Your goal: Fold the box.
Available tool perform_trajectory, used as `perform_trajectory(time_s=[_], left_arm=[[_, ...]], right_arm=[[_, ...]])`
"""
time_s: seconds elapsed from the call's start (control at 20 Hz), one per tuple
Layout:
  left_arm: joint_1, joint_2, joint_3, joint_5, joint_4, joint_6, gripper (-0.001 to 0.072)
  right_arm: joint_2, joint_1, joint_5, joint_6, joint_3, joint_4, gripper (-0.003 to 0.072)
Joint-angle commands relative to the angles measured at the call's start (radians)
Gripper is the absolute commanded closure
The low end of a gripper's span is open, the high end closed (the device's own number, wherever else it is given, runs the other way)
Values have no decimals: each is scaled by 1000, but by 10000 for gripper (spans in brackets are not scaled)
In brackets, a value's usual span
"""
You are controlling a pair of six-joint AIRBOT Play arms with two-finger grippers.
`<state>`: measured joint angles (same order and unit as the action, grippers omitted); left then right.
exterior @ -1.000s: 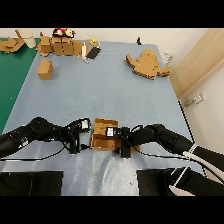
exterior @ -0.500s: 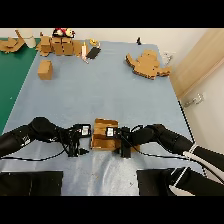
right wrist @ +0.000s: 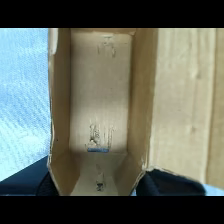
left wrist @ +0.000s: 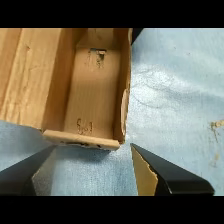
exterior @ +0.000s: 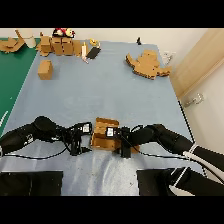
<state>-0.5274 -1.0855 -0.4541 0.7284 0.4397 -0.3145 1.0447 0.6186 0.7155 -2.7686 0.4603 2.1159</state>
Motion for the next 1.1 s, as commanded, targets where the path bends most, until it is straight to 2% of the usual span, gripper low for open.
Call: perform_trajectory(time_s=[0.0,0.2,0.45,0.85,1.05], left_arm=[[-1,-20,-2,-23,-37,-3,-11],[-2,-46,-8,-4,-36,-3,-11],[-3,-45,-15,86,-37,0,-11],[-26,-41,-16,93,-21,32,-10],[-26,4,-16,82,74,152,-10]], right_arm=[[-1,0,0,0,1,0,105],[-1,0,0,0,1,0,105],[-1,0,0,0,1,0,105],[-1,0,0,0,1,0,105],[-1,0,0,0,1,0,105]])
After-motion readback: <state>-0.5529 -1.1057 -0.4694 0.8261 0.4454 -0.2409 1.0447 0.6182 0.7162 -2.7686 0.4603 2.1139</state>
